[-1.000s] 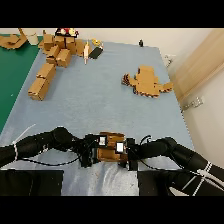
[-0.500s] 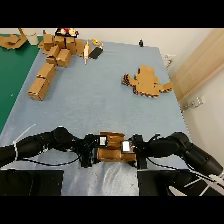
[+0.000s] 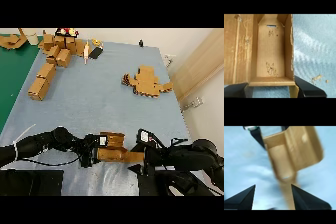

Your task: Fold the box.

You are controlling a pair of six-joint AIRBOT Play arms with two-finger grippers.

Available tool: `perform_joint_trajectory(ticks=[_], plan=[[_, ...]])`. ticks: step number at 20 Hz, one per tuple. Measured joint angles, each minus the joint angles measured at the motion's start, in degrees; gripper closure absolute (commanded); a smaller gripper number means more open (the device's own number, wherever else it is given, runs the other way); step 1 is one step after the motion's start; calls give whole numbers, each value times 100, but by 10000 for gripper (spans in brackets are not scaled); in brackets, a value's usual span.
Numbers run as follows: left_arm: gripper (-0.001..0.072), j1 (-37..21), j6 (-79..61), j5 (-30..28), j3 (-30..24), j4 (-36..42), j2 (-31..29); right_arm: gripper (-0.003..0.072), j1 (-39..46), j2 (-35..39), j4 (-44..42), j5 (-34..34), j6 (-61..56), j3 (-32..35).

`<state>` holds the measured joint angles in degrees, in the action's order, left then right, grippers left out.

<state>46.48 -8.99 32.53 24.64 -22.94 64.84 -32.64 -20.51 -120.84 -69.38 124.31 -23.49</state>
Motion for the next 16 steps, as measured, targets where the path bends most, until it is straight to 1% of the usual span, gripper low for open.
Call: perform_joint_trajectory(ticks=[2, 3, 4, 6, 8, 9, 10, 11, 12, 13, 16], plan=[[198, 2, 0, 0, 2, 0, 2, -22, -24, 72, -249, -271, -1060, 81], [198, 2, 0, 0, 0, 0, 2, 15, -44, 96, -348, -348, -1598, 131], [197, 2, 0, 0, 2, 0, 2, 110, -48, 105, -417, -404, -2002, 175], [197, 2, 0, 0, 2, 0, 2, 117, -57, 109, -505, -444, -2621, 236], [197, 0, 0, 0, 0, 0, 2, 120, -70, 68, -610, -330, -3049, 269], [197, 0, 0, 0, 0, 0, 2, 222, -70, 46, -654, -256, -3224, 280], [198, 2, 0, 0, 0, 0, 2, 451, -81, 28, -680, -170, -3342, 284], [197, 2, 0, 0, 0, 0, 2, 526, -81, -9, -715, -81, -3471, 289], [197, 2, 0, 0, 2, 0, 2, 553, -81, -72, -732, 57, -3602, 293], [197, 0, 0, 0, 0, 0, 2, 681, -81, -160, -743, 223, -3676, 295], [198, 2, 0, 0, 2, 0, 2, 683, -72, -667, -905, 872, -3814, 275]])
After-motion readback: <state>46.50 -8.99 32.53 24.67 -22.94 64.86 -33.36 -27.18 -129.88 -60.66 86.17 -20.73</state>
